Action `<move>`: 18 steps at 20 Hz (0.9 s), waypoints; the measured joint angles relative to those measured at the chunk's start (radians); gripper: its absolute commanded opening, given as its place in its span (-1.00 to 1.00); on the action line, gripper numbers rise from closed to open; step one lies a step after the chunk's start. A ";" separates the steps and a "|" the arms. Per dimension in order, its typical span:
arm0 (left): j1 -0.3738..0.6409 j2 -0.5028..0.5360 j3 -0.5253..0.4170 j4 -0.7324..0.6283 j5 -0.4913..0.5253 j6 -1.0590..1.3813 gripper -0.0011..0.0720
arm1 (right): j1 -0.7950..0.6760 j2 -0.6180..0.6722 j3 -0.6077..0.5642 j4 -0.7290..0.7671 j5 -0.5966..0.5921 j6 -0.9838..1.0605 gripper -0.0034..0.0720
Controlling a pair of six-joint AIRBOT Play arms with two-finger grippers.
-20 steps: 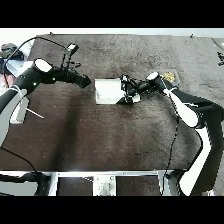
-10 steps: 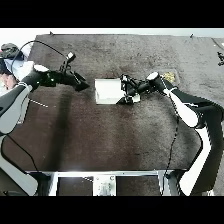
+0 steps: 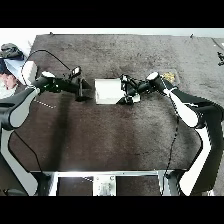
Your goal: Fold the box and place the chain.
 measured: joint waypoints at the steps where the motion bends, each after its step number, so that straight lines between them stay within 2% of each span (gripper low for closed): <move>1: -0.005 -0.005 -0.001 0.002 -0.007 0.014 1.00 | 0.000 0.000 0.000 0.000 0.000 0.000 0.25; 7: -0.030 -0.029 -0.002 -0.002 -0.031 0.076 1.00 | 0.000 0.000 0.000 0.000 0.001 0.000 0.25; 18: -0.055 -0.035 0.005 -0.016 0.027 0.094 1.00 | 0.002 0.000 0.000 0.004 -0.005 -0.003 0.25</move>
